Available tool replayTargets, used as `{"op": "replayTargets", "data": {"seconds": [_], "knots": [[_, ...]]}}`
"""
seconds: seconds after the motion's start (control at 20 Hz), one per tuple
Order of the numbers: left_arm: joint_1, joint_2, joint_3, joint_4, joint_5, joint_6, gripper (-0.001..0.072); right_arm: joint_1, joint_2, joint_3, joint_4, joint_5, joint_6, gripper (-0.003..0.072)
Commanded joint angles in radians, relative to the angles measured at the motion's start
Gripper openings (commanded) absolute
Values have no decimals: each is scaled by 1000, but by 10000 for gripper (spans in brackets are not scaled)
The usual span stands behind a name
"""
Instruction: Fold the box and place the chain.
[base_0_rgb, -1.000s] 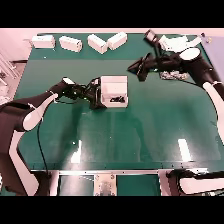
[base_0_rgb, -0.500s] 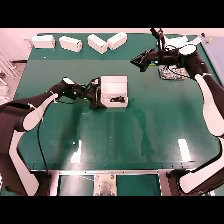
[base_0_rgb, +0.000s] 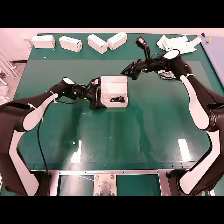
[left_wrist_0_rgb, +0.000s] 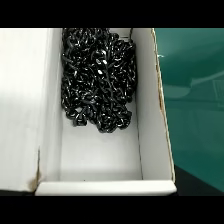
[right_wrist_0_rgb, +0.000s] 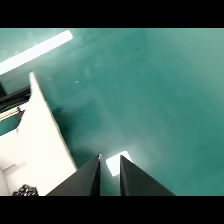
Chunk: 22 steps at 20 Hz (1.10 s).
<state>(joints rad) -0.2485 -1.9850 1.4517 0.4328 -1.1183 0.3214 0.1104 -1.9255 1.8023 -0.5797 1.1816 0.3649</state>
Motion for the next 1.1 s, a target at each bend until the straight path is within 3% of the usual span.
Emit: {"op": "replayTargets", "data": {"seconds": [0.0,0.55,0.6,0.7,1.05], "knots": [[0,1,0,0,0,0,585,26,-6,35,-58,122,2,163],[0,1,0,0,0,0,585,48,-5,98,-95,443,3,163],[0,1,0,0,0,0,585,50,-5,98,-95,452,3,177],[0,1,0,0,0,0,585,56,-5,98,-101,455,26,283],[0,1,0,0,0,0,585,87,-6,98,-156,457,28,298]]}}
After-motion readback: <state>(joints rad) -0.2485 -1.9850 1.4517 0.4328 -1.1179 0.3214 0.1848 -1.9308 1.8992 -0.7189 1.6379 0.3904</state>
